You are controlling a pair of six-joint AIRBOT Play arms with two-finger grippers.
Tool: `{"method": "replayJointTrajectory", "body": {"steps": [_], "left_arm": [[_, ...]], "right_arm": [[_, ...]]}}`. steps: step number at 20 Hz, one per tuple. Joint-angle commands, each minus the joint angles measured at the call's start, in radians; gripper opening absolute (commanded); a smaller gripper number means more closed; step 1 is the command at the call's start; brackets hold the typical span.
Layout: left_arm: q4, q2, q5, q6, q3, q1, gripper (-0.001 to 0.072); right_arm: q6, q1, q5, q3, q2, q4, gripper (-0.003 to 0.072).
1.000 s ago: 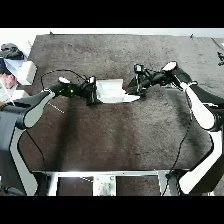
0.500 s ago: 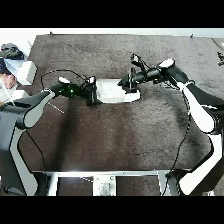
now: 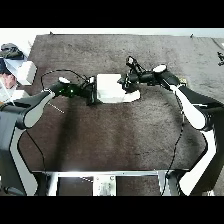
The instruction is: Fold the box and place the chain.
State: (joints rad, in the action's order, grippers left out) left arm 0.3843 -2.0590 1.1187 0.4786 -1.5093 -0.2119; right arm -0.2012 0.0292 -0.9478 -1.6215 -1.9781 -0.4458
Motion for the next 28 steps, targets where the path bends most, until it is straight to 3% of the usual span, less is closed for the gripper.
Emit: {"method": "replayJointTrajectory", "body": {"steps": [1,10,12,16,18,20,21,28], "left_arm": [[0.0,0.0,0.0,0.001,0.0,0.0,0.0235],[0.0,0.0,0.0,0.001,0.0,0.0,0.0236],[0.0,0.0,-0.001,0.001,0.0,0.0,0.0235],[0.0,0.0,0.0,0.001,0.0,0.0,0.0236],[0.0,0.0,-0.001,0.001,0.0,0.0,0.0235],[0.0,0.0,-0.001,0.001,0.0,0.0,0.0236],[0.0,0.0,-0.001,0.001,0.0,0.0,0.0235],[0.0,0.0,-0.001,0.001,0.0,0.0,0.0236]], "right_arm": [[0.0,-0.001,0.028,0.0,-0.033,-0.003,-0.0022],[0.001,0.007,0.023,0.0,0.048,-0.003,-0.0022],[0.031,0.029,-0.054,0.0,0.103,-0.04,-0.002],[0.127,0.046,-0.264,0.001,0.173,-0.33,0.0011],[0.131,0.046,-0.306,0.003,0.174,-0.384,0.0316],[0.13,0.045,-0.271,0.02,0.174,-0.409,0.0606],[0.106,0.045,-0.234,0.04,0.174,-0.409,0.0656],[-0.055,0.01,-0.143,0.156,0.17,-0.403,0.0645]]}}
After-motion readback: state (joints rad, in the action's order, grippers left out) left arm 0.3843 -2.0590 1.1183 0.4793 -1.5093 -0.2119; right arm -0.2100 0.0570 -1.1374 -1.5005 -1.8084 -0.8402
